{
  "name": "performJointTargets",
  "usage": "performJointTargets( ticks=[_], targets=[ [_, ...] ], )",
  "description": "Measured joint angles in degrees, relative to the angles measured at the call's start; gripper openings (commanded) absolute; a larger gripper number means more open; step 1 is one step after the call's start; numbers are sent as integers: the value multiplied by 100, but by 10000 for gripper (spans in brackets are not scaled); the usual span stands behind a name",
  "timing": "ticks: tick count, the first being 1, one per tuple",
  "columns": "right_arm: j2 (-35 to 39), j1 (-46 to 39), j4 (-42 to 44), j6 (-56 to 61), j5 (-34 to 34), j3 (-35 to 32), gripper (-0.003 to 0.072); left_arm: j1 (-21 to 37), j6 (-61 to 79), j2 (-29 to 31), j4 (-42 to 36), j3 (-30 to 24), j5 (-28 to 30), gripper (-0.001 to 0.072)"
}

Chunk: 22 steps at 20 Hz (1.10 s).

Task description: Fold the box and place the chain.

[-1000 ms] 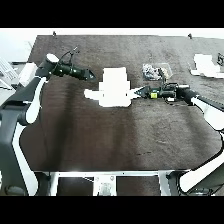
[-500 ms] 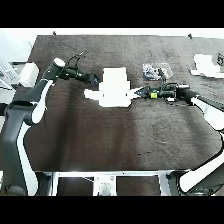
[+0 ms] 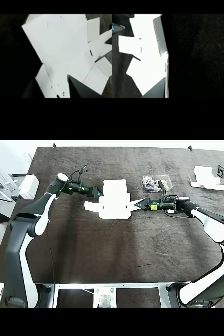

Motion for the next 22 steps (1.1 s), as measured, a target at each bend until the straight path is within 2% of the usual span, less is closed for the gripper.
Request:
performJointTargets(
  ticks=[14,16,18,20,22],
  targets=[
    [0,2,-28,-20,13,0,14,-142,166,-203,-654,0,-114,469],
    [0,2,-72,-20,11,0,14,-146,175,-214,-717,0,-103,400],
    [0,2,-107,-20,13,0,14,-146,188,-219,-767,0,-98,398],
    [0,2,-129,-20,11,0,14,-149,199,-223,-787,0,-96,351],
    [0,2,-140,-20,11,0,14,-149,223,-223,-809,0,-96,350]
  ],
)
